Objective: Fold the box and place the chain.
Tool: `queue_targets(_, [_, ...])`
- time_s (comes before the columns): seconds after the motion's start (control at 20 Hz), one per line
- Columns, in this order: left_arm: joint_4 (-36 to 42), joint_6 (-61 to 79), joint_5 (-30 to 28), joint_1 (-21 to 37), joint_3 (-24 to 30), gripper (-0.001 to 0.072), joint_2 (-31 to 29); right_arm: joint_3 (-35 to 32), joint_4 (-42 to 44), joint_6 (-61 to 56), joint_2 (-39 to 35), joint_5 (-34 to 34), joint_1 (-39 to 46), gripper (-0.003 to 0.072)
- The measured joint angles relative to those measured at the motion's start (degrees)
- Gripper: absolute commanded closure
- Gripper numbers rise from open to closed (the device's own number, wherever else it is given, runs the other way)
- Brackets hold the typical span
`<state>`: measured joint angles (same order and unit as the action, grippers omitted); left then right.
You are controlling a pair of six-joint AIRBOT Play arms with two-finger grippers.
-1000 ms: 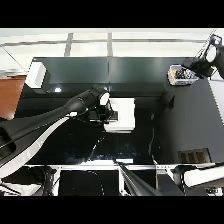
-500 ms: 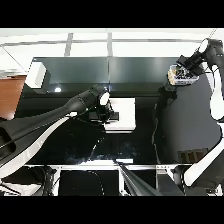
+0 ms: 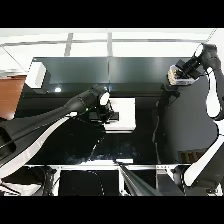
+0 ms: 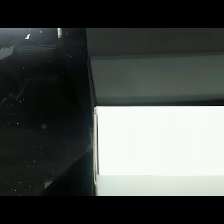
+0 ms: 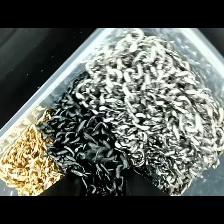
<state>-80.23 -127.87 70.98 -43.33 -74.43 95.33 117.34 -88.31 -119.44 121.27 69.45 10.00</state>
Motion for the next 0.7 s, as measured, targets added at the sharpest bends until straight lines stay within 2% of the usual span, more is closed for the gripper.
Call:
queue_targets(0.25, [0.35, 0.0, 0.09, 0.04, 0.0, 0.0687, 0.0, -0.02, 0.92, 11.1, -6.67, 1.07, 0.0, 0.0673])
queue_targets(0.45, [1.38, 0.0, 0.07, 0.11, 0.0, 0.0686, 0.0, -0.48, 2.01, 20.63, -17.38, 4.59, -0.11, 0.0673])
queue_targets(0.7, [3.15, 0.0, 0.0, 0.11, 0.0, 0.0686, 0.0, -5.44, 10.23, 28.44, -33.11, 5.4, 0.13, 0.0672])
